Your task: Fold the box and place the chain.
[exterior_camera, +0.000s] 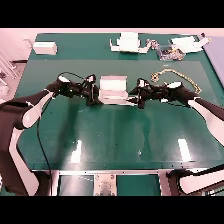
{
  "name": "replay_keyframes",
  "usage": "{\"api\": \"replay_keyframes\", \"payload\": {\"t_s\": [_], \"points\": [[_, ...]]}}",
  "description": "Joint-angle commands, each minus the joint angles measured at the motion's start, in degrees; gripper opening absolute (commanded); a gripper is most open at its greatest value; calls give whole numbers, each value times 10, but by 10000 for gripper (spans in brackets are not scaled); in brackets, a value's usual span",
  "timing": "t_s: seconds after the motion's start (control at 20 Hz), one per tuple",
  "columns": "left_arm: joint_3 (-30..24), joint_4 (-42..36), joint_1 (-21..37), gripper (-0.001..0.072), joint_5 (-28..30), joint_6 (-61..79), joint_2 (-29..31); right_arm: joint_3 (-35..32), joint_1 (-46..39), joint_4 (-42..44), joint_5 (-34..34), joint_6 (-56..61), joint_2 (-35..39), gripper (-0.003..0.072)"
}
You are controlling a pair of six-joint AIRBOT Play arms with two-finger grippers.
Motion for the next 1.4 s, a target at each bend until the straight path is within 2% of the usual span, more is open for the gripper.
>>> {"api": "replay_keyframes", "payload": {"t_s": [0.0,0.25,0.5,0.55,0.65,0.75,0.95,1.0,1.05,1.1,1.2,1.25,1.3,1.35], "points": [[0,0,0,339,0,0,0,2,17,21,0,-28,-13,290],[0,0,0,338,0,0,0,16,38,83,-20,-43,-32,264],[0,0,0,338,0,0,0,26,40,109,-19,-43,-61,305],[0,0,0,338,0,0,0,28,40,109,-19,-43,-65,320],[0,0,0,338,0,0,0,31,40,109,-17,-57,-70,546],[0,0,0,338,0,0,0,31,41,109,-5,-70,-70,568],[0,0,0,338,0,0,0,31,41,107,0,-71,-70,567],[0,0,0,338,0,0,0,31,40,106,0,-71,-70,542],[0,0,0,338,0,0,0,32,36,98,0,-70,-70,434],[0,0,0,338,0,0,0,34,30,85,0,-58,-69,373],[0,0,0,338,0,0,0,36,12,56,0,-9,-60,140],[0,0,0,338,0,0,0,36,2,42,2,8,-50,64],[0,0,0,338,0,0,0,36,-6,34,7,24,-37,12],[0,0,0,338,0,0,0,36,-13,31,14,42,-21,13]]}}
